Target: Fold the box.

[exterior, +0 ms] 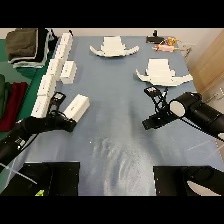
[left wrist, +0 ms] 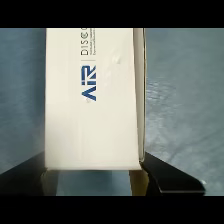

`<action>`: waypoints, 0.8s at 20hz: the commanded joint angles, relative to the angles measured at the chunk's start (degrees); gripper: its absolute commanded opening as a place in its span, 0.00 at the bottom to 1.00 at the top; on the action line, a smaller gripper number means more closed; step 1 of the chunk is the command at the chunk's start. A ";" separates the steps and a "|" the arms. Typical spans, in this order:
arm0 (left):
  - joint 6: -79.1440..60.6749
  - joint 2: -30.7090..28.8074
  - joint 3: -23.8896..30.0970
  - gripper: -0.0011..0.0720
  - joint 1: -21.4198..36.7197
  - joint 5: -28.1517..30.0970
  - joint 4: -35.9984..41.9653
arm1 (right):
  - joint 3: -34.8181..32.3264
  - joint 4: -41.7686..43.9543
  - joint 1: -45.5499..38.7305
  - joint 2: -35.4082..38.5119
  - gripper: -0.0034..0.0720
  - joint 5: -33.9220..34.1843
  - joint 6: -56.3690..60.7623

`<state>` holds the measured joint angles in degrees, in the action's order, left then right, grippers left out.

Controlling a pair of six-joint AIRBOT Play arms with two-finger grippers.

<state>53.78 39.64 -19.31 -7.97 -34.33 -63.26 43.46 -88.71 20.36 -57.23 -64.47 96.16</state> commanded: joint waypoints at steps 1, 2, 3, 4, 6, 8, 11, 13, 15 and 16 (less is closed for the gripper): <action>4.79 4.35 -2.08 0.73 6.49 4.79 -3.61 | 0.04 0.02 -0.02 -0.02 0.05 0.00 0.00; 4.81 7.52 -3.72 0.73 6.64 6.82 -3.61 | 0.04 0.02 -0.04 -0.02 0.05 0.00 0.02; 4.81 10.82 -5.60 0.73 6.64 8.39 -3.61 | 0.04 0.02 -0.04 -0.02 0.05 0.00 0.00; 4.83 14.58 -8.02 0.73 6.64 9.44 -3.61 | 0.04 0.02 -0.02 -0.02 0.05 0.00 0.00; 6.23 21.14 -12.98 0.73 6.64 11.61 -3.61 | 0.02 0.02 -0.02 -0.02 0.05 0.00 0.00; 6.34 26.80 -18.05 0.73 6.64 13.70 -3.58 | 0.02 0.02 -0.02 -0.02 0.05 0.00 0.02; 6.34 34.32 -25.27 0.73 6.69 15.39 -3.61 | 0.02 0.02 -0.02 -0.02 0.05 0.00 0.00; 6.34 39.12 -29.64 0.73 6.67 15.28 -3.58 | 0.04 0.02 -0.04 -0.02 0.05 0.00 0.00; 6.38 43.25 -33.24 0.73 6.73 15.30 -3.56 | 0.04 0.02 -0.02 -0.02 0.05 0.00 0.00; 6.38 45.07 -34.97 0.73 6.88 15.30 -3.54 | 0.02 0.02 -0.02 -0.02 0.05 0.00 0.00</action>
<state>60.03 78.83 -48.90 -1.26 -19.64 -66.81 43.46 -88.68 20.36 -57.23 -64.47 96.16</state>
